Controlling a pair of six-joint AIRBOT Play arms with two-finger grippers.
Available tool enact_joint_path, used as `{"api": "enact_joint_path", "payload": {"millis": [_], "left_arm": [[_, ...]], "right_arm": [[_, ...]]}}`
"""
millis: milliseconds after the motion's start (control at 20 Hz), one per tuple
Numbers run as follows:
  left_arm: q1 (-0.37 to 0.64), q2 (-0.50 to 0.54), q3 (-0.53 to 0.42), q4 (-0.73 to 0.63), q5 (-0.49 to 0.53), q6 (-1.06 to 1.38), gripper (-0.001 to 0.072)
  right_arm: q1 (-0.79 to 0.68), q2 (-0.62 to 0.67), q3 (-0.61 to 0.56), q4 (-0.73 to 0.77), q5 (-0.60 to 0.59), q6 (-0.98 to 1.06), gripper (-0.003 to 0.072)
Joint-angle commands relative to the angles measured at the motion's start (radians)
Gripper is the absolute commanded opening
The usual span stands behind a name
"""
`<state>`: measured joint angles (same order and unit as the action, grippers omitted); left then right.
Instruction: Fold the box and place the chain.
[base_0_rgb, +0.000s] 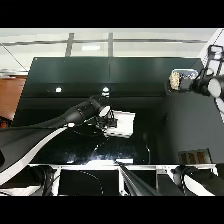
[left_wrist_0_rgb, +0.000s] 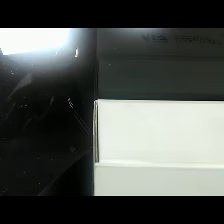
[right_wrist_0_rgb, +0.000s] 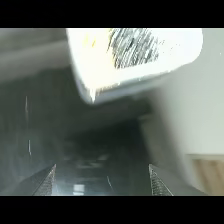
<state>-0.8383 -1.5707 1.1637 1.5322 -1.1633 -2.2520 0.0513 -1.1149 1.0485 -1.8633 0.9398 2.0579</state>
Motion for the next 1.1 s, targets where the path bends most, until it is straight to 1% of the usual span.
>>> {"api": "enact_joint_path", "payload": {"millis": [0,100,150,250,350,400,450,650,700,850,900,1050], "left_arm": [[0.000,0.000,0.001,0.000,-0.002,0.000,0.0028],[0.000,0.000,0.001,-0.005,-0.001,0.000,0.0028],[0.000,0.000,0.001,-0.004,-0.001,0.000,0.0028],[0.000,0.000,0.001,-0.004,-0.001,0.000,0.0028],[0.000,0.000,0.001,-0.004,-0.001,0.000,0.0028],[0.000,0.000,0.001,-0.004,-0.001,0.000,0.0028],[0.000,0.000,0.001,-0.003,-0.001,0.000,0.0028],[0.000,0.000,0.001,-0.003,-0.001,0.000,0.0028],[0.000,0.000,0.001,-0.003,-0.001,0.000,0.0028],[0.000,0.000,0.001,-0.003,-0.001,0.000,0.0028],[0.000,0.000,0.001,-0.003,-0.001,0.000,0.0028],[0.000,0.000,0.001,-0.003,-0.001,0.000,0.0028]], "right_arm": [[-0.188,-0.253,0.208,0.342,-0.106,-0.002,0.0707],[-0.228,-0.403,0.355,0.494,-0.052,0.052,0.0707],[-0.238,-0.476,0.431,0.528,0.001,0.102,0.0706],[-0.243,-0.586,0.548,0.528,0.095,0.211,0.0701],[-0.244,-0.654,0.616,0.527,0.111,0.266,0.0699],[-0.246,-0.678,0.637,0.529,0.112,0.285,0.0648],[-0.247,-0.695,0.645,0.540,0.113,0.298,0.0632],[-0.251,-0.729,0.645,0.550,0.114,0.310,0.0631],[-0.256,-0.730,0.645,0.551,0.110,0.311,0.0591],[-0.268,-0.730,0.646,0.549,0.114,0.314,0.0584],[-0.267,-0.732,0.646,0.544,0.117,0.313,0.0539],[-0.267,-0.742,0.646,0.549,0.116,0.313,0.0535]]}}
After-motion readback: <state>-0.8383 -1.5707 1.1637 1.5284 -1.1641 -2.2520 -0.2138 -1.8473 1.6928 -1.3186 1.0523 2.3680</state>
